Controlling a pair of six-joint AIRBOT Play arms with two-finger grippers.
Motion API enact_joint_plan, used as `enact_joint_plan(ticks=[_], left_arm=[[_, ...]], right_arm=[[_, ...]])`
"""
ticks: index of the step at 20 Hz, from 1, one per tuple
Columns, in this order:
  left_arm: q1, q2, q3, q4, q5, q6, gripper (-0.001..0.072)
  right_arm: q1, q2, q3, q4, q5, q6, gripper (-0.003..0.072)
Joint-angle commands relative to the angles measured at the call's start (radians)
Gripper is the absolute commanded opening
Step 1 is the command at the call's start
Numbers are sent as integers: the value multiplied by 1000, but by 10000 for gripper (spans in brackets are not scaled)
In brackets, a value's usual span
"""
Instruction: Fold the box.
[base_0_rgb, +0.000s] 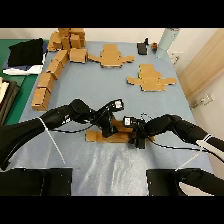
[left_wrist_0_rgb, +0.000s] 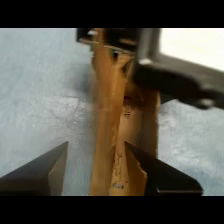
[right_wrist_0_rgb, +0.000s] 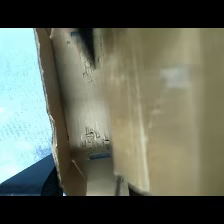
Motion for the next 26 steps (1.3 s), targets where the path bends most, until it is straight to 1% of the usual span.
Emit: enact_joint_plan(ticks=[1,2,4,8,10,11,13,19,20,21,22,23,26], left_arm=[[12,15,1,13,35,-94,555],[25,31,0,31,34,-111,555],[58,72,0,113,16,-254,555],[113,143,0,439,-180,-616,555],[122,166,1,529,-259,-736,554],[122,173,1,552,-282,-772,554],[122,178,1,553,-306,-793,553],[122,178,1,553,-306,-793,553],[122,178,1,553,-307,-793,537],[122,178,1,553,-309,-793,429],[122,178,1,553,-319,-793,185],[121,177,0,552,-343,-792,16],[120,178,-2,515,-475,-927,14]], right_arm=[[1,0,0,0,2,-1,423],[1,0,0,0,1,-1,423],[1,0,1,0,1,-1,423],[1,0,0,0,2,-2,423],[1,1,0,0,2,-1,423],[1,1,1,0,2,-2,423],[1,2,1,0,1,-1,423],[2,5,2,0,-26,-2,423],[2,11,2,0,-25,-2,423],[2,15,2,-2,-24,-2,423],[2,16,2,-2,-23,-2,423],[2,16,2,-2,-21,-2,423],[2,16,2,-2,-21,-2,423]])
